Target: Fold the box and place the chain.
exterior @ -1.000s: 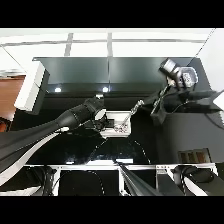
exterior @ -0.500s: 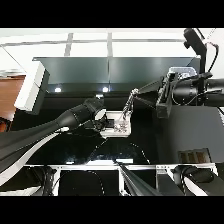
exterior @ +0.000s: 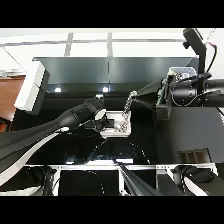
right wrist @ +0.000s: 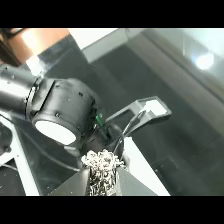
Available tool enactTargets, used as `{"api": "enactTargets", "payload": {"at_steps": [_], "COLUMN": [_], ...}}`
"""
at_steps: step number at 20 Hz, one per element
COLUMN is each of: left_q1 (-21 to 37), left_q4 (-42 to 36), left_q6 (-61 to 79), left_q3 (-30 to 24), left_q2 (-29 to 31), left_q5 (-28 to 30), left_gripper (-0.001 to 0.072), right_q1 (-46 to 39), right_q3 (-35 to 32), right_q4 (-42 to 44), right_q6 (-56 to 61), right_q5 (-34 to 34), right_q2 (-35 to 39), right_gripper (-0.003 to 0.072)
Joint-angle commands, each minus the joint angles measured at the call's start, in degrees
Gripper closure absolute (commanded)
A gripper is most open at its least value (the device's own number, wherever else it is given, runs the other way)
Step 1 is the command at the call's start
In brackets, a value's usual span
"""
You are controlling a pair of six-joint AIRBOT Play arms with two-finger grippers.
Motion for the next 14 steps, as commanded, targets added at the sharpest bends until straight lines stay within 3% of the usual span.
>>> {"api": "enactTargets", "payload": {"at_steps": [1, 9, 14], "left_q1": [0.0, 0.0, 0.0], "left_q4": [0.0, 0.0, 0.0], "left_q6": [0.0, 0.0, 0.0], "left_q3": [0.0, 0.0, 0.0], "left_q2": [0.0, 0.0, 0.0], "left_q5": [0.0, 0.0, 0.0], "left_gripper": [0.0677, 0.0677, 0.0677], "right_q1": [0.0, 0.2, 5.9], "right_q3": [-2.4, -13.1, -16.5], "right_q4": [0.0, 3.7, 3.0], "right_q6": [1.3, 3.2, 5.4], "right_q5": [0.9, -3.5, -10.3], "right_q2": [-0.1, -0.8, -5.4], "right_gripper": [0.0672, 0.0672, 0.0671]}}
